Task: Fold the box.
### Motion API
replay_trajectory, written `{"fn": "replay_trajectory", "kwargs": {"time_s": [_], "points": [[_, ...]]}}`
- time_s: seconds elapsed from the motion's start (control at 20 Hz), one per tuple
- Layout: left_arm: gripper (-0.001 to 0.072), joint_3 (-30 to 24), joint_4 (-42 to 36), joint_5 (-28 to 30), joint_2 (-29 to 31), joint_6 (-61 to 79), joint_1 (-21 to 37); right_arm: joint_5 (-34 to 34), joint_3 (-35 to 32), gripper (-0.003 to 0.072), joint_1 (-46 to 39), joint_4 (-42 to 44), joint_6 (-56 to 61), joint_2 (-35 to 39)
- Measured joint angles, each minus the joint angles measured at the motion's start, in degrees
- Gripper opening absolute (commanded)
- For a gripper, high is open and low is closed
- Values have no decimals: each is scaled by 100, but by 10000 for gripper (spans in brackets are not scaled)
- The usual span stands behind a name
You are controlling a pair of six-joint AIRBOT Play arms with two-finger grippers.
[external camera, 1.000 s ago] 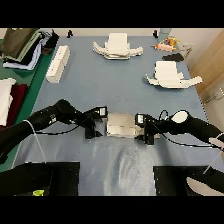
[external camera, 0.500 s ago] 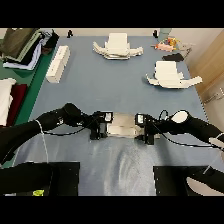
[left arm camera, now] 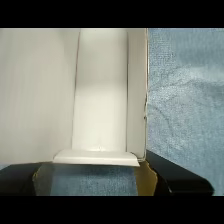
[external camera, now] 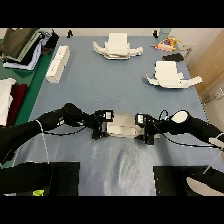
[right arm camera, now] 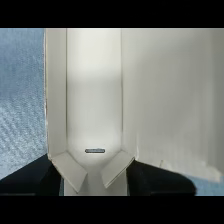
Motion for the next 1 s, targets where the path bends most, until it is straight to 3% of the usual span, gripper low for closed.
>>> {"fn": "replay_trajectory", "kwargs": {"time_s": [0.95,1.0], "points": [[689,-162,-201,-374,-48,-197,0,7,0,459,2,-4,-7,0],[648,-162,-201,-378,-48,-229,0,7,0,459,2,-7,-7,0]]}}
